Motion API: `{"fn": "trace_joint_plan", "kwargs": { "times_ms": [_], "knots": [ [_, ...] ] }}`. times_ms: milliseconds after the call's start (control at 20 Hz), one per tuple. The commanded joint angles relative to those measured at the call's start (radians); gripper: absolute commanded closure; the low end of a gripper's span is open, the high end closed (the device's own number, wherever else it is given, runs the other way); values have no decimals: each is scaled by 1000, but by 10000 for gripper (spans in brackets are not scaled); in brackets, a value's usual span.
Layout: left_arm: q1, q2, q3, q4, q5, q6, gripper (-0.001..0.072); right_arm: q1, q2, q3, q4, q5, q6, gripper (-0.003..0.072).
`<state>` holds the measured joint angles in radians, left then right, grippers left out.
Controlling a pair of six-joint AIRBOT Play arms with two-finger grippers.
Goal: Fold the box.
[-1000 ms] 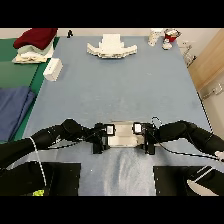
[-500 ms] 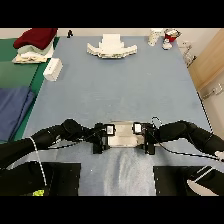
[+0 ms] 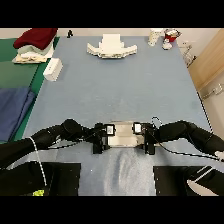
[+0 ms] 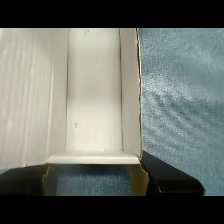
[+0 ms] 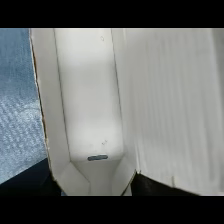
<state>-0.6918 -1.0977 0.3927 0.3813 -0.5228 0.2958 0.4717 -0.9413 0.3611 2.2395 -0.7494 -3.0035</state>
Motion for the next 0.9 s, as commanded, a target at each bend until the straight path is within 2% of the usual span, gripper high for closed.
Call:
{"fn": "trace_joint_plan", "kwargs": {
  "times_ms": [0, 50, 150, 300, 450, 600, 700, 750, 800, 850],
  "knots": [
    [0, 0, 1, 0, 0, 0, 189, 0, 0, 1, 1, 0, 0, 176],
    [0, 0, 1, 0, 0, 0, 190, 0, 0, 1, 0, 0, 0, 149],
    [0, 0, 1, 0, 0, 0, 190, 0, 5, 2, -2, -3, 22, -34],
    [0, 0, 1, 0, 0, 0, 190, 0, 71, 9, -137, -55, 168, -34],
    [0, 0, 1, 0, 0, 0, 190, 0, 174, 40, -314, -183, 387, -34],
    [0, 0, 1, 0, 0, 0, 190, 0, 280, 81, -421, -319, 730, -10],
    [0, 0, 1, 0, 0, 0, 190, 0, 331, 100, -377, -340, 1107, 233],
    [0, 0, 1, 0, 0, 0, 190, 0, 339, 99, -294, -328, 1313, 360],
    [0, 0, 1, 0, 0, 0, 189, 2, 334, 93, -159, -305, 1431, 520],
    [0, 0, 1, 0, -1, 0, 189, 11, 321, 83, 8, -257, 1452, 549]
  ]
}}
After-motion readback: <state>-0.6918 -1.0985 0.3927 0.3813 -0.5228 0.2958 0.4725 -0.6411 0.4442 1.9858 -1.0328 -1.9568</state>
